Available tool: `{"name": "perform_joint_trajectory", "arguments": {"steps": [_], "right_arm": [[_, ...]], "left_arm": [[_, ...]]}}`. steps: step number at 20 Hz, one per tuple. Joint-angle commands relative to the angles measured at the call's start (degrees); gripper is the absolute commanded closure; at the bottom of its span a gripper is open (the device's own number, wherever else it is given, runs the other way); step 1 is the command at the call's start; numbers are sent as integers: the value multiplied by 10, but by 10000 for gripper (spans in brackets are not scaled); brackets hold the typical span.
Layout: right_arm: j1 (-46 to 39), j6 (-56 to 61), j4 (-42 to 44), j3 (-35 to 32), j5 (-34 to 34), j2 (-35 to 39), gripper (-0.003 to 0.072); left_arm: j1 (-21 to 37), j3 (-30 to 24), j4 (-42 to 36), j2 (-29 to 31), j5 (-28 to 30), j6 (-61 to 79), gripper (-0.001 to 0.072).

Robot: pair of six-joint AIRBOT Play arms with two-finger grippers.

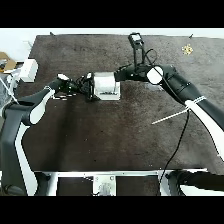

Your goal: Fold the box and place the chain.

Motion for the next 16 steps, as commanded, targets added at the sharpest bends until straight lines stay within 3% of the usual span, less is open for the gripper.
{"name": "perform_joint_trajectory", "arguments": {"steps": [1, 8, 9, 10, 11, 16], "right_arm": [[35, 18, 5, 1, -57, -13, 687], [51, 21, 32, 0, -24, -108, 685], [43, 21, 26, 0, -12, -108, 648], [32, 21, 22, 0, -3, -105, 454], [18, 21, 14, 0, 9, -101, 394], [-77, 21, -22, 0, 95, -87, 394]], "left_arm": [[0, 0, 0, 0, 0, 0, 483], [0, 0, 0, 0, 0, 0, 483], [0, 0, 0, 0, 0, 0, 483], [0, 0, 0, 0, 0, 0, 483], [0, 0, 0, 0, 0, 0, 483], [0, 0, 0, 0, 0, 0, 483]]}}
